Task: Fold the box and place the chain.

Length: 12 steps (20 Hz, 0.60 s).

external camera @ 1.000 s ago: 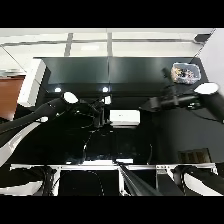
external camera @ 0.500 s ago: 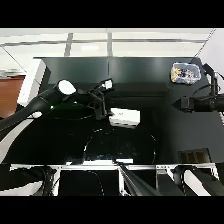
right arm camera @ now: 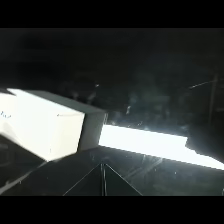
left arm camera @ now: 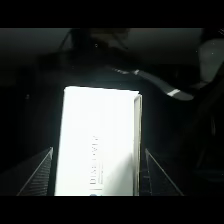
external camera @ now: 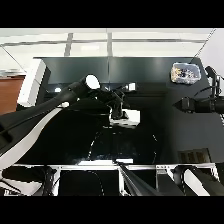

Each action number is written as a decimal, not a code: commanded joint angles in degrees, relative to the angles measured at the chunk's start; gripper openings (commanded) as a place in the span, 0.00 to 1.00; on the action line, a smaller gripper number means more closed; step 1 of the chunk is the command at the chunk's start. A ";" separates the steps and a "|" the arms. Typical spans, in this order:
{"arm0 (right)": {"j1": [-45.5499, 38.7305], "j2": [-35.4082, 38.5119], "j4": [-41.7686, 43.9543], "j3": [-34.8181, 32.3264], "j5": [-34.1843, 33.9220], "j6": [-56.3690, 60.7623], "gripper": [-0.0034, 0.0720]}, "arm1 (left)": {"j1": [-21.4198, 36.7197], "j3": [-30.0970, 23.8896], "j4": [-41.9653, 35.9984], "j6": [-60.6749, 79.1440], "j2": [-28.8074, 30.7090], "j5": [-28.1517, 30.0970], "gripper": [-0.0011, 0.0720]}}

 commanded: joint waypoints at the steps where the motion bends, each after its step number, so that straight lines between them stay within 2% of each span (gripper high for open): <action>1: -0.04 0.04 -0.04 -0.11 -2.23 -0.09 0.07 | -0.57 1.36 -0.11 -1.95 -2.62 -2.27 0.98; 8: -0.02 0.04 -0.11 -0.11 -2.99 -0.09 0.07 | -0.57 1.49 -0.07 -2.75 -2.93 -1.18 0.98; 12: -0.04 0.04 -0.11 -0.11 -3.23 -0.09 0.07 | -0.44 3.41 -0.04 -2.75 -2.93 -1.40 0.98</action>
